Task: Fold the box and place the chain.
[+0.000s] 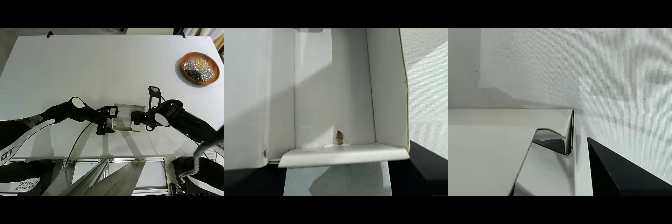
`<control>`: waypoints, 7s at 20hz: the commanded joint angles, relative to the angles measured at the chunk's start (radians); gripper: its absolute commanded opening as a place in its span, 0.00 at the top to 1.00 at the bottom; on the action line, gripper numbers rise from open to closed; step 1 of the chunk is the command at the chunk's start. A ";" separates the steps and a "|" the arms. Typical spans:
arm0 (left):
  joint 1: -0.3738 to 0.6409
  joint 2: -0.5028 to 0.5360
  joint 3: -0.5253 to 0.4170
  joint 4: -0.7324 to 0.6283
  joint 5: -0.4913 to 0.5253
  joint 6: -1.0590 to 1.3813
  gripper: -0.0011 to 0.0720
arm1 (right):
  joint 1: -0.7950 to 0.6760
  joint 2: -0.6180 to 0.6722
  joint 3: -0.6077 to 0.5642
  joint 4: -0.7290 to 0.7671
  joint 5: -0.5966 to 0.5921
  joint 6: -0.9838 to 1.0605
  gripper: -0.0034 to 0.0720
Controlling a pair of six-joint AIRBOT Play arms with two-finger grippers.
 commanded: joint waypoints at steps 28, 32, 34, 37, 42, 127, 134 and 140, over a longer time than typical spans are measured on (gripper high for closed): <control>0.000 0.000 0.000 0.000 0.000 0.000 0.64 | 0.090 -0.090 0.000 0.076 -0.010 -0.087 0.35; 0.000 0.000 0.000 0.000 0.000 0.000 0.64 | 0.087 -0.090 0.000 0.068 -0.005 -0.080 0.45; 0.000 0.000 0.000 0.000 0.000 0.000 0.64 | 0.072 -0.090 0.001 0.051 -0.003 -0.081 0.45; 0.000 0.000 0.000 0.000 0.000 0.000 0.64 | 0.045 -0.090 0.001 0.050 0.005 -0.088 0.45; 0.000 0.000 0.000 0.000 0.000 0.000 0.64 | 0.043 -0.090 0.001 0.058 0.035 -0.089 0.78; 0.000 0.000 0.000 0.000 0.000 0.000 0.64 | -1.107 -0.920 1.123 0.106 0.027 -0.892 0.93; 0.000 0.000 0.000 0.000 0.000 0.000 0.64 | -1.107 -0.790 1.123 0.094 0.023 -0.953 0.93; 0.000 0.000 0.000 0.000 0.000 0.000 0.64 | -1.105 -0.639 1.123 0.101 0.207 -1.062 0.93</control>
